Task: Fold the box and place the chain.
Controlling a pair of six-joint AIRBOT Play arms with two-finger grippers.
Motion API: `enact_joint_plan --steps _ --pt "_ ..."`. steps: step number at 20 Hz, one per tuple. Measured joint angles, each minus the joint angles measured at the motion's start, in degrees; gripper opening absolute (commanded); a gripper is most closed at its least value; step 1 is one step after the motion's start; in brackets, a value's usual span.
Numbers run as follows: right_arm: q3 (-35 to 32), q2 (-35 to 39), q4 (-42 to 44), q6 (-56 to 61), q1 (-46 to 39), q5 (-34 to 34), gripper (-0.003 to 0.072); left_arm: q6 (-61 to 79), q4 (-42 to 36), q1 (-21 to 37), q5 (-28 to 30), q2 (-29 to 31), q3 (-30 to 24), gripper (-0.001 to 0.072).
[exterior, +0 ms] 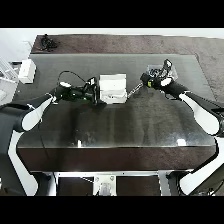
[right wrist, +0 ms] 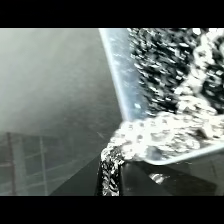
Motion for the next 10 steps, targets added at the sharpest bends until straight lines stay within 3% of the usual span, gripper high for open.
enact_joint_plan --steps 5,10 --pt "0.1 4.9 0.0 -1.0 1.7 -1.7 0.0008 0.0 0.0 0.0 0.0 0.0 0.0 0.0466" --pt "0.1 17.5 0.0 -6.2 5.5 -2.1 0.0007 0.0 0.0 0.0 0.0 0.0 0.0 0.0466"
